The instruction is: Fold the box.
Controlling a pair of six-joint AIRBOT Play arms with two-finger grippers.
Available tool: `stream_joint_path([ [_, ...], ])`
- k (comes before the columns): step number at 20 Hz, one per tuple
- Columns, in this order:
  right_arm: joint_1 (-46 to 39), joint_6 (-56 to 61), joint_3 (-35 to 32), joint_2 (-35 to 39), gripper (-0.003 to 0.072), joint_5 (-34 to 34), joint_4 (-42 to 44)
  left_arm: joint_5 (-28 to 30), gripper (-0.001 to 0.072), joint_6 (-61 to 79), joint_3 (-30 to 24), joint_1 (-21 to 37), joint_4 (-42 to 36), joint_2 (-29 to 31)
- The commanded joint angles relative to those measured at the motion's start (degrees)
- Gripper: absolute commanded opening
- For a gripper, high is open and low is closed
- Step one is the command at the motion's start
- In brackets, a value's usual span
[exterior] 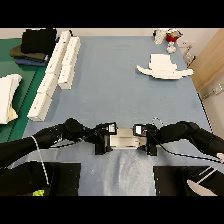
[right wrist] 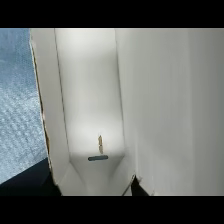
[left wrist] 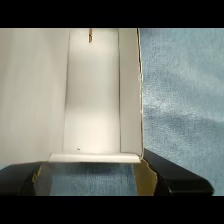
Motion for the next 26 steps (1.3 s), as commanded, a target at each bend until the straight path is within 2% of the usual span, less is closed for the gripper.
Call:
stream_joint_path([
  [1,0.0,0.0,0.0,0.0,0.0463,0.0,0.0,0.4,0.0697,-0.7,0.2,-0.3,0.9,-0.2],
  [11,0.0,0.0,0.0,0.0,0.0463,0.0,0.0,-0.2,0.0695,-0.3,1.0,-0.3,1.2,-0.9],
  [12,0.0,0.0,0.0,0.0,0.0463,0.0,0.0,-0.3,0.0619,-0.1,1.0,-0.3,1.2,-0.9],
  [13,0.0,0.0,0.0,0.0,0.0464,0.0,0.0,-0.3,0.0513,0.3,1.0,-0.3,1.1,-1.0],
  [26,0.0,0.0,0.0,0.0,0.0463,0.0,0.0,-1.0,0.0511,0.9,1.0,-0.3,1.1,-1.0],
])
